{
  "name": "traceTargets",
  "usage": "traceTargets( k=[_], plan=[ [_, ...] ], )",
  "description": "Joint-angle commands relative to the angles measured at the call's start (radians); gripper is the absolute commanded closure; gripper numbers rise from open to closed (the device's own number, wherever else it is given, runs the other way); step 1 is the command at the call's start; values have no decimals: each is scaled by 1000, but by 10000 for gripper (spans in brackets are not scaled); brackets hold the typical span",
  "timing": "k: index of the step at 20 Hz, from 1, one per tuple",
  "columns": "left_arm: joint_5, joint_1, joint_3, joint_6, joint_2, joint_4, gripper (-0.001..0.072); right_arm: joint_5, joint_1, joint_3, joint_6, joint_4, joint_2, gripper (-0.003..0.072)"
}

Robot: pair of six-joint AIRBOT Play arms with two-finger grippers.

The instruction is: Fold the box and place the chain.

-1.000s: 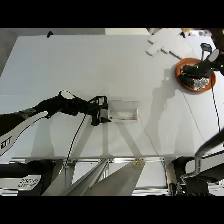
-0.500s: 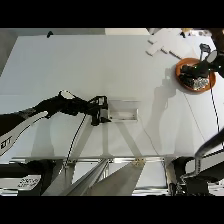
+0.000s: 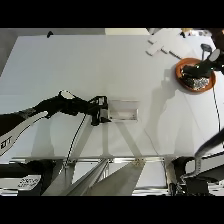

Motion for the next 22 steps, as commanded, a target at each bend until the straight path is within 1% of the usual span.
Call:
traceTargets(
  k=[1, 6, 11, 16, 19, 22],
  plan=[
    [0, 0, 0, 0, 0, 0, 641, 51, 0, 0, -59, 3, 130, 670],
    [0, 0, 0, 0, 0, 0, 641, 174, 0, 0, -104, 41, 336, 669],
    [0, 0, 0, 0, 0, 0, 641, 343, 0, 0, -217, 232, 484, 670],
    [0, 0, 0, 0, 0, 0, 641, 384, 0, 0, -248, 382, 626, 670],
    [0, 0, 0, 0, 0, 0, 641, 401, 0, 0, -272, 498, 716, 670],
    [0, 0, 0, 0, 0, 0, 641, 445, 0, 0, -301, 613, 788, 670]
  ],
)
